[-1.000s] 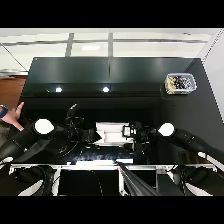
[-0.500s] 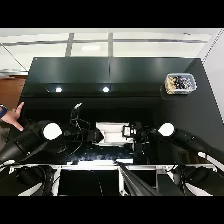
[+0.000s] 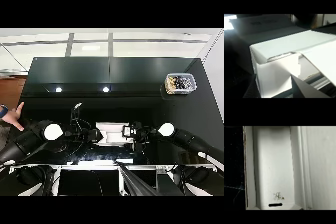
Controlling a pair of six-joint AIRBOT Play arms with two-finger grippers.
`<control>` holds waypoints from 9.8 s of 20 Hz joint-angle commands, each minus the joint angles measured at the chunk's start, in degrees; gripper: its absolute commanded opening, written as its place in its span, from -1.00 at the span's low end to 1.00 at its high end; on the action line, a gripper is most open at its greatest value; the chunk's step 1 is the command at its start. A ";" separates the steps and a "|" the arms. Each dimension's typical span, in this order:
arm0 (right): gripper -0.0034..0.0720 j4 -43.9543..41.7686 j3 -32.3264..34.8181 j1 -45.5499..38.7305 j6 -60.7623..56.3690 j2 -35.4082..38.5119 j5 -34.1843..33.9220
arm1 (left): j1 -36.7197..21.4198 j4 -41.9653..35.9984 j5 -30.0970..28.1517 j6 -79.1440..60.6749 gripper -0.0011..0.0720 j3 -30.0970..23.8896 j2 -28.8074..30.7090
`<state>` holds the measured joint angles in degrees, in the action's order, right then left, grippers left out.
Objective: Fold the box and place the chain.
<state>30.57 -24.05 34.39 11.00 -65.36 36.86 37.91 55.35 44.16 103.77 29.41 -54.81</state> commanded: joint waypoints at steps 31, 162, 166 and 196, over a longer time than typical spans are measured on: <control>0.53 -0.02 -0.02 0.02 -0.02 -0.04 0.00 | 11.34 19.65 -1.31 21.88 0.40 6.49 -8.55; -0.85 21.16 2.86 -34.64 -89.96 16.37 20.70 | 13.84 33.53 13.51 34.42 -0.89 14.84 -17.86; -0.85 9.44 8.59 -30.21 -88.61 9.55 18.86 | 13.84 33.53 13.49 34.42 -0.89 14.84 -17.86; 0.22 8.50 -12.39 -4.04 -93.33 -0.15 20.87 | 13.73 33.97 14.45 34.45 -0.89 14.86 -17.86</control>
<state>37.54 -35.64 27.40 -77.67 -65.47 60.95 51.66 89.23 58.06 138.23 44.27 -72.66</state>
